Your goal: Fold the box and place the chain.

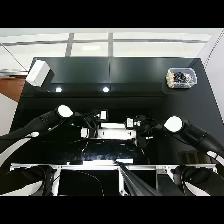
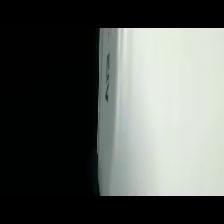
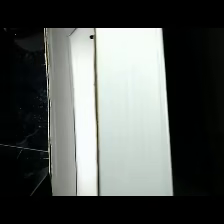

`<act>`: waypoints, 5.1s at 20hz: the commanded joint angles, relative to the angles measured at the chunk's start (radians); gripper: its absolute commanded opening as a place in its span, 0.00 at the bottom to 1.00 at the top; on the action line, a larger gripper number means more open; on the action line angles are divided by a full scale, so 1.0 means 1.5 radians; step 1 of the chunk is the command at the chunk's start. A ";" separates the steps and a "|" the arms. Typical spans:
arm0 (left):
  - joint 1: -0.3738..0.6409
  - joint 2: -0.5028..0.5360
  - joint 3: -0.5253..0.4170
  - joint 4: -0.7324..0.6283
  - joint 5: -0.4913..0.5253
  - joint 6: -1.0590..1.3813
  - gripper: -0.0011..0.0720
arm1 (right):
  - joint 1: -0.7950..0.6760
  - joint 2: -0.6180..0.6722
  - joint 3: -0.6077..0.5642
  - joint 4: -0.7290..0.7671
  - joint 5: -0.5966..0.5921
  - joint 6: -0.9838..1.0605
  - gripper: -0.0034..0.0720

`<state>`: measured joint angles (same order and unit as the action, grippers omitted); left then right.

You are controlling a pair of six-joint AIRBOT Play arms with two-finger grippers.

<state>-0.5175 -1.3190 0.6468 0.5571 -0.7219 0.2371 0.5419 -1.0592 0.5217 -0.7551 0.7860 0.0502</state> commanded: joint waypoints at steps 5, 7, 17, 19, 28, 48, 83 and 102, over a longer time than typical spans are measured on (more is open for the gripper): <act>0.001 0.000 0.001 -0.001 0.005 -0.004 0.06 | 0.000 -0.055 -0.001 0.014 0.007 -0.044 0.97; 0.001 0.000 0.001 -0.001 0.005 -0.005 0.06 | 0.000 -0.055 -0.001 0.013 0.009 -0.044 0.97; 0.001 0.000 0.001 -0.001 0.004 -0.019 0.06 | -0.056 -0.055 -0.001 0.040 0.021 -0.079 0.97; 0.001 0.000 0.001 -0.001 0.005 -0.019 0.06 | -0.052 -0.058 -0.001 0.052 0.009 -0.097 0.97; 0.001 0.000 0.001 -0.001 0.005 -0.019 0.06 | -0.053 -0.086 -0.001 0.054 -0.009 -0.101 0.97; 0.001 0.000 0.001 0.000 0.006 -0.019 0.06 | -0.079 -0.107 -0.001 0.043 0.014 -0.099 0.97; 0.098 0.251 -0.070 0.007 -0.285 -0.563 0.05 | -0.079 -0.107 -0.001 0.047 0.009 -0.099 0.74; 0.030 0.057 -0.098 -0.282 0.104 -0.385 0.06 | -0.079 -0.107 -0.001 0.047 0.009 -0.099 0.74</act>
<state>-0.4725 -1.2194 0.4957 0.1326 -0.5488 -0.3454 0.4244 -1.2198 0.5209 -0.6846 0.7994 -0.0978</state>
